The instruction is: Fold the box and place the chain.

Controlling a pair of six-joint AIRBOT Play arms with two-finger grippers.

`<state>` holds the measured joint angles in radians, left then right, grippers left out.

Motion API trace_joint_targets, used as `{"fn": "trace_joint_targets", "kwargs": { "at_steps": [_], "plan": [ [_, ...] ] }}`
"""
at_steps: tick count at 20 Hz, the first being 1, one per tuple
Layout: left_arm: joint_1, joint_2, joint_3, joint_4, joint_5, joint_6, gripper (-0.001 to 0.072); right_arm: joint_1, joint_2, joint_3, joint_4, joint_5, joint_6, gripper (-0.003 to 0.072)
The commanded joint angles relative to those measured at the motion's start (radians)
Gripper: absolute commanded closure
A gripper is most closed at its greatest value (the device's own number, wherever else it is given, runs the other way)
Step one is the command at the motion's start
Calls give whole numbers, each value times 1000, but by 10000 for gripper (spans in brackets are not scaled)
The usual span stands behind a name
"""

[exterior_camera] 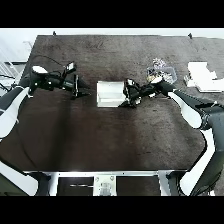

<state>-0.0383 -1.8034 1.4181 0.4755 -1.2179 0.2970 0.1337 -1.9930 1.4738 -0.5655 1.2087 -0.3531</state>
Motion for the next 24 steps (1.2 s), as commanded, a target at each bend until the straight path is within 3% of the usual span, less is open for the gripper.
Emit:
{"fn": "trace_joint_targets", "kwargs": {
  "at_steps": [1,4,8,9,10,24],
  "plan": [
    [-17,-57,0,-8,98,79,269,1,0,0,0,0,0,162],
    [-13,-57,0,-2,173,37,269,1,0,0,0,0,0,161],
    [-18,-63,0,-6,32,92,253,0,0,0,0,0,0,161],
    [-21,-64,0,-8,40,101,55,0,0,0,0,0,1,161],
    [-21,-67,0,-4,47,102,22,0,0,0,0,0,0,162],
    [-71,-142,5,-73,31,185,22,0,0,0,0,0,0,162]
  ]
}}
